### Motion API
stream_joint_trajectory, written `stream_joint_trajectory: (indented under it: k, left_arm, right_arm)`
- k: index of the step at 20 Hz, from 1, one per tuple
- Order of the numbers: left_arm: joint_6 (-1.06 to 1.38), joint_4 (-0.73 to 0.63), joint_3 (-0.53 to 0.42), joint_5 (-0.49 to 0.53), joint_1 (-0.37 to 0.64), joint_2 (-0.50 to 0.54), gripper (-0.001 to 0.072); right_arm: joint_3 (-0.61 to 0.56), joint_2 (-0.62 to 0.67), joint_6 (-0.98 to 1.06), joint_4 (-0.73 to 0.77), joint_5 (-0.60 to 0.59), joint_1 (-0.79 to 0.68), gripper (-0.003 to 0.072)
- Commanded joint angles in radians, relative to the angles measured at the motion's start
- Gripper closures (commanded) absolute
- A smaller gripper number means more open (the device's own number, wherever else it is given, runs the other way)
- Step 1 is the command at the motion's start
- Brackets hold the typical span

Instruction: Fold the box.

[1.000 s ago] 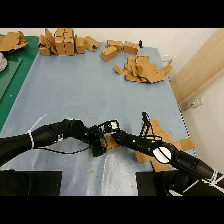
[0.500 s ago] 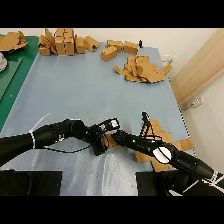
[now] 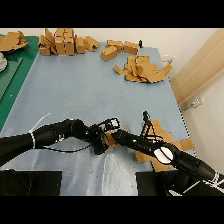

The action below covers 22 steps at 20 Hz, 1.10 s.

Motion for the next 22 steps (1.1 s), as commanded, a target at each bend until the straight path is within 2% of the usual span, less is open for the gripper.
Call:
stream_joint_trajectory:
  k: [1, 5, 8, 14, 16, 17, 18, 22]
  left_arm:
    - [-0.001, 0.048, 0.001, -0.015, 0.002, 0.008, 0.0240]
    - [-0.132, 0.195, 0.001, -0.049, 0.005, 0.069, 0.0240]
    - [-0.342, 0.335, 0.001, -0.069, 0.072, 0.122, 0.0240]
    - [-0.521, 0.431, 0.000, -0.226, 0.340, 0.167, 0.0240]
    - [-0.581, 0.455, 0.000, -0.240, 0.436, 0.168, 0.0241]
    - [-0.585, 0.455, 0.000, -0.238, 0.485, 0.168, 0.0269]
    - [-0.584, 0.455, 0.001, -0.235, 0.528, 0.168, 0.0372]
    - [-0.584, 0.501, 0.015, -0.214, 0.722, 0.168, 0.0375]
  right_arm:
    - [0.001, 0.042, 0.000, 0.000, -0.030, 0.000, 0.0687]
    - [0.001, 0.121, 0.001, 0.000, -0.036, -0.011, 0.0687]
    - [0.001, 0.177, 0.001, 0.000, -0.044, -0.057, 0.0687]
    - [0.001, 0.212, 0.001, 0.000, -0.038, -0.107, 0.0687]
    - [0.001, 0.195, 0.001, -0.002, -0.024, -0.108, 0.0687]
    - [0.001, 0.180, 0.000, -0.004, -0.018, -0.108, 0.0687]
    - [0.001, 0.164, 0.001, -0.005, -0.009, -0.108, 0.0687]
    - [0.007, 0.122, 0.001, -0.004, 0.017, -0.108, 0.0686]
